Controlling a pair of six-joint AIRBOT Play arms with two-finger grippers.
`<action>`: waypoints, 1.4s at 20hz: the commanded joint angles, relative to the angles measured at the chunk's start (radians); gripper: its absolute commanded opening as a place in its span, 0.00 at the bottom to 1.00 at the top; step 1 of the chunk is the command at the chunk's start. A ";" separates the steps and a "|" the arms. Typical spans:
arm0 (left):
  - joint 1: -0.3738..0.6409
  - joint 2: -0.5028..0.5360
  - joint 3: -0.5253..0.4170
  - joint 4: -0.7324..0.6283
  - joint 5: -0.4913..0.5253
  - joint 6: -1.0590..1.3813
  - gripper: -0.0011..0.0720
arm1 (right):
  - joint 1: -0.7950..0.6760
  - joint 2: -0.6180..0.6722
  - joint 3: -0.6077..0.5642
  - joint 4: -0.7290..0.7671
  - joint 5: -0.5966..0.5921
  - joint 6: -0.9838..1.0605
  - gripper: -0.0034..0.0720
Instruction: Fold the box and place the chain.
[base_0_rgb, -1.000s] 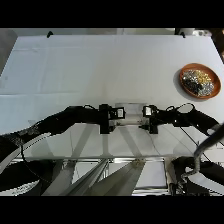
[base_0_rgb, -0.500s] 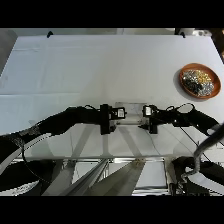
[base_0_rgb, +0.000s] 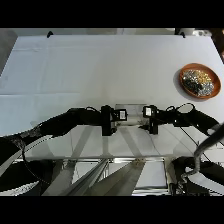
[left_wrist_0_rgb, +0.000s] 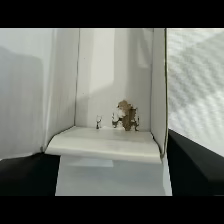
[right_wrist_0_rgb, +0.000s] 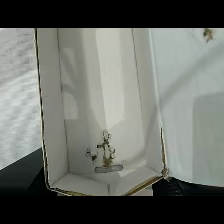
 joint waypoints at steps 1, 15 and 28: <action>-0.004 -0.002 0.000 -0.006 0.024 0.002 0.86 | 0.001 0.000 0.000 0.003 -0.003 0.002 0.59; -0.004 -0.033 0.000 -0.009 -0.026 0.002 0.28 | 0.001 0.000 0.000 0.003 -0.003 0.002 0.59; -0.004 -0.033 0.000 0.010 -0.043 0.002 0.28 | 0.001 0.000 0.000 0.003 -0.003 0.002 0.59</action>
